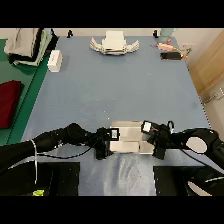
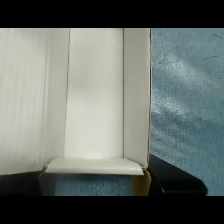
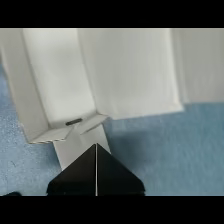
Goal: Fold the box.
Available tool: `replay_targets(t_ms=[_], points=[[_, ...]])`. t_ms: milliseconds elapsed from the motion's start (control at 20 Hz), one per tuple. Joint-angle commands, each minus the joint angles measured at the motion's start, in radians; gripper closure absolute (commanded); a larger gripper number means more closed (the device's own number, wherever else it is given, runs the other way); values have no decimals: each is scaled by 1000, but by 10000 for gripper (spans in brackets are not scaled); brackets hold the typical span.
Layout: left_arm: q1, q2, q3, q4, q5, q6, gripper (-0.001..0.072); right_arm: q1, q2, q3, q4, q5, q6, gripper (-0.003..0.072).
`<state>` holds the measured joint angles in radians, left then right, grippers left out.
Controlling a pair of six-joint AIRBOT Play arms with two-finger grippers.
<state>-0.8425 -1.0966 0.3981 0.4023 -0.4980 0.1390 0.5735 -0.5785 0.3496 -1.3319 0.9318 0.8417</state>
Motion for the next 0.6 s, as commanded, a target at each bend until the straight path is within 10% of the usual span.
replay_targets(t_ms=[0, 200, 550], points=[[1, -1, 0, 2, 0, 2, 87, -3, 31, 98, -279, 180, 539, 682], [1, -1, 0, 2, 0, 2, 87, -75, 47, 154, -512, 448, 1056, 682], [1, -1, 0, 2, 0, 2, 87, -269, -54, 37, -198, 354, 1114, 682]])
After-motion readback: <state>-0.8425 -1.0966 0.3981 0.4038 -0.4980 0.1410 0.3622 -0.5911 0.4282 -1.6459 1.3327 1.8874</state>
